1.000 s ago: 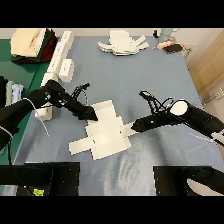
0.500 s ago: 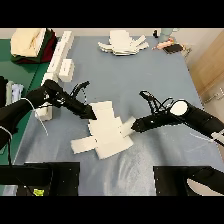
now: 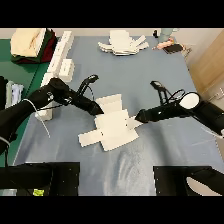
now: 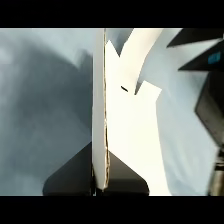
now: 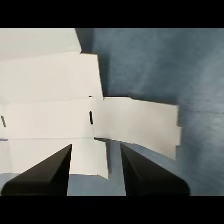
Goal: Fold the box.
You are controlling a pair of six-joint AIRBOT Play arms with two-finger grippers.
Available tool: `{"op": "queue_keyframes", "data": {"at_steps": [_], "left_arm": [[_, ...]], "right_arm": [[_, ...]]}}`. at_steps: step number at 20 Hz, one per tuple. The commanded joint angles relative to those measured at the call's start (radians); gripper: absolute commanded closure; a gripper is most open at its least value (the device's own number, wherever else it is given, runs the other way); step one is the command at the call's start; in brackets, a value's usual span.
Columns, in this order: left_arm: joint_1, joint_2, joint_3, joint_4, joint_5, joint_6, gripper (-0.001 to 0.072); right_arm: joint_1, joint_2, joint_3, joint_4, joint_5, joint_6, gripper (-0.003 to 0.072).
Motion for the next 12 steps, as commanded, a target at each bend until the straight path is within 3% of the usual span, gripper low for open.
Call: {"op": "queue_keyframes", "data": {"at_steps": [1,4,6,7,9,12], "left_arm": [[-0.1,0.069,0.002,-0.006,0.171,0.23,0.0693],[-0.196,0.149,-0.037,-0.092,0.265,0.382,0.0696],[-0.266,0.218,-0.114,-0.192,0.419,0.553,0.0696],[-0.297,0.246,-0.163,-0.258,0.481,0.652,0.0696],[-0.344,0.269,-0.263,-0.345,0.502,0.84,0.0696],[-0.403,0.26,-0.357,-0.393,0.562,0.889,0.0696]], "right_arm": [[-0.102,0.058,0.074,-0.126,0.037,0.148,0.0202],[-0.156,0.122,0.096,-0.124,0.022,0.176,0.0202],[-0.156,0.132,0.096,-0.124,0.021,0.187,0.0207],[-0.156,0.131,0.096,-0.12,0.026,0.206,0.0252],[-0.156,0.126,0.096,-0.11,0.025,0.214,0.0291],[-0.154,0.115,0.096,-0.107,0.025,0.214,0.0291]]}}
